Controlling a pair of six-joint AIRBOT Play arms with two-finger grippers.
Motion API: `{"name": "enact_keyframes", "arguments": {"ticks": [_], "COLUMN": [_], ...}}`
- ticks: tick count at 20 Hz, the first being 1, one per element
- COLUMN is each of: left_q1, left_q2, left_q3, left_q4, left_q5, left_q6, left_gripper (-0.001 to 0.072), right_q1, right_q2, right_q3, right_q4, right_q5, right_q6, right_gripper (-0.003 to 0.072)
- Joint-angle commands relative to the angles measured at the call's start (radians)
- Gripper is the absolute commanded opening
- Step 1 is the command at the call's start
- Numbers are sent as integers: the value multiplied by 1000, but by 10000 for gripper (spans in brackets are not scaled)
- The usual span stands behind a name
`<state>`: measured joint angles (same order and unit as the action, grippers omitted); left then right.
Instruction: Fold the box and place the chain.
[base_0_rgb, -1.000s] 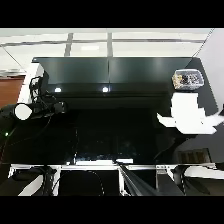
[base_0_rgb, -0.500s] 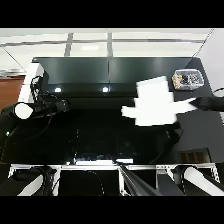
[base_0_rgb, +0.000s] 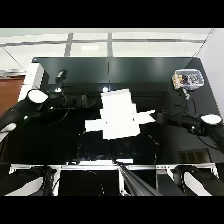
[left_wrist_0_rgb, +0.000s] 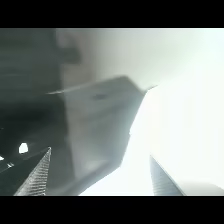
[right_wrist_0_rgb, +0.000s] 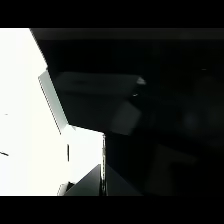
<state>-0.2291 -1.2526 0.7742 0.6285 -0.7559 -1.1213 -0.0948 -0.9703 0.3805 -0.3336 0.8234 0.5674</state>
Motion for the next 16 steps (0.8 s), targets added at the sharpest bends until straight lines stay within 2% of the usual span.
{"name": "enact_keyframes", "arguments": {"ticks": [1, 6, 9, 10, 11, 12, 13, 14, 16], "left_q1": [2, 28, 12, 8, 5, 0, -6, -12, -19], "left_q2": [-187, -420, -502, -518, -527, -528, -528, -528, -528], "left_q3": [107, 210, 258, 276, 291, 303, 316, 332, 359], "left_q4": [-205, -341, -322, -285, -239, -196, -167, -145, -114], "left_q5": [-210, -492, -660, -680, -673, -655, -645, -640, -640], "left_q6": [231, 408, 520, 527, 527, 527, 528, 528, 536], "left_gripper": [701, 701, 687, 682, 647, 575, 545, 465, 380], "right_q1": [98, 102, 102, 101, 102, 102, 102, 102, 102], "right_q2": [5, 5, 5, 5, 5, 5, 5, 5, 5], "right_q3": [-29, -29, -29, -29, -29, -29, -29, -29, -29], "right_q4": [28, 29, 30, 30, 30, 30, 30, 30, 30], "right_q5": [-85, -79, -76, -76, -76, -76, -76, -76, -76], "right_q6": [-10, -8, -7, -7, -7, -6, -6, -6, -6], "right_gripper": [17, 17, 17, 17, 17, 17, 17, 17, 17]}}
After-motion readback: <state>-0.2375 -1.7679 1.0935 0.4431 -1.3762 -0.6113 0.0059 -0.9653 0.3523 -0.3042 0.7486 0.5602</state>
